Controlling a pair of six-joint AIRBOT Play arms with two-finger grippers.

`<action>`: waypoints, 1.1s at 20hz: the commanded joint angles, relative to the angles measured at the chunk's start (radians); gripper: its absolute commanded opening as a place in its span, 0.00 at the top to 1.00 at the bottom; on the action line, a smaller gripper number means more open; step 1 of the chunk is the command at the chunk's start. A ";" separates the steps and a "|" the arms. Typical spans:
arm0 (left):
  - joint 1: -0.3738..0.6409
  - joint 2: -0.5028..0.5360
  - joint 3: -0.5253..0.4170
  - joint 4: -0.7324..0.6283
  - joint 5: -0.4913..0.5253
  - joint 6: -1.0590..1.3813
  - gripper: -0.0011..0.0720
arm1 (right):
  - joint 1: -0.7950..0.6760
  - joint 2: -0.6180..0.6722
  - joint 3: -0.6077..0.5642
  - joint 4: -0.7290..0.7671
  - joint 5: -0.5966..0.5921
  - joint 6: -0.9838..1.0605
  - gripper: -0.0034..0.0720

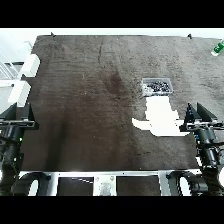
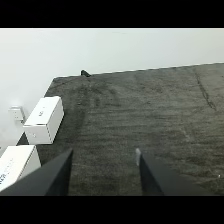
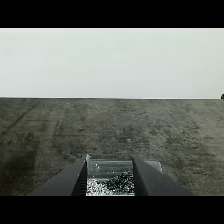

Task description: Fold the box and place the chain.

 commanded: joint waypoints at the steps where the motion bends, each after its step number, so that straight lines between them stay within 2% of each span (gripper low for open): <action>1: 0.000 0.001 -0.001 0.000 0.000 0.000 0.34 | 0.001 0.000 0.000 0.000 0.000 0.000 0.51; 7: 0.000 0.001 -0.001 0.000 0.000 0.000 0.34 | 0.001 0.000 0.010 0.001 0.000 0.000 0.51; 11: 0.000 0.001 -0.001 0.000 0.000 0.000 0.34 | -0.003 -0.017 0.087 0.002 -0.045 0.000 0.51; 13: 0.000 0.001 -0.001 0.000 0.000 0.000 0.34 | -0.003 -0.072 0.140 0.003 -0.090 0.000 0.48; 16: 0.000 0.001 -0.001 0.000 0.000 0.000 0.34 | -0.004 -0.269 0.229 0.003 -0.153 0.040 0.45; 19: 0.000 0.001 -0.001 0.000 0.001 0.000 0.34 | -0.063 -0.580 0.342 0.003 -0.126 0.101 0.39; 20: 0.000 0.001 -0.001 0.000 0.000 0.000 0.34 | -0.110 -0.686 0.384 0.002 -0.045 0.126 0.39; 22: 0.000 0.001 -0.001 0.000 0.000 0.000 0.34 | -0.278 -0.890 0.469 -0.027 0.278 0.237 0.39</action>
